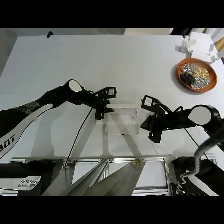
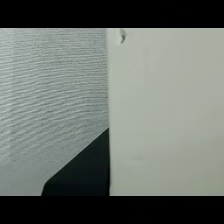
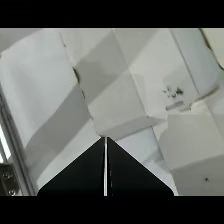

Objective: Fold the box and place the chain.

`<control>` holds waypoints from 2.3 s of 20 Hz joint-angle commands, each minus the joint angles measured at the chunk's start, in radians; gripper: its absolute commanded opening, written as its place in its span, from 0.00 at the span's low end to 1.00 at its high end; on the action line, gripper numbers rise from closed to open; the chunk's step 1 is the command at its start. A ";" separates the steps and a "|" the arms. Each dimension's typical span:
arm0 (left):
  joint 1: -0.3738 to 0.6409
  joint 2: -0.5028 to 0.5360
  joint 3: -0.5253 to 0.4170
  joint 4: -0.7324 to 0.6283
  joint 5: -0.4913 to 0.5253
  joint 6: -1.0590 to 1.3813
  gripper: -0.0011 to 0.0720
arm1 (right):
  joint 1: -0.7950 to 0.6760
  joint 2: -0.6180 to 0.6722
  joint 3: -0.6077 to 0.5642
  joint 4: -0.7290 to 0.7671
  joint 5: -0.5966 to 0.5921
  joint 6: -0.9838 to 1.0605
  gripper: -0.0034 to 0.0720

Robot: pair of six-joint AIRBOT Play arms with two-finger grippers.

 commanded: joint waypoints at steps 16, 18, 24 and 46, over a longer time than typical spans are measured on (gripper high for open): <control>0.000 -0.001 0.000 0.000 0.000 0.000 0.03 | 0.436 -0.158 -0.134 -0.418 -0.521 0.246 0.83; 0.000 -0.001 0.000 0.000 0.000 0.000 0.03 | 0.435 -0.166 -0.134 -0.433 -0.519 0.270 0.83; 0.000 -0.001 0.000 0.000 0.000 0.000 0.03 | 0.360 -0.148 -0.115 -0.455 -0.519 0.296 0.83; 0.000 -0.001 0.000 0.000 0.000 0.000 0.03 | 0.094 -0.136 -0.020 -0.169 -0.439 -0.099 0.83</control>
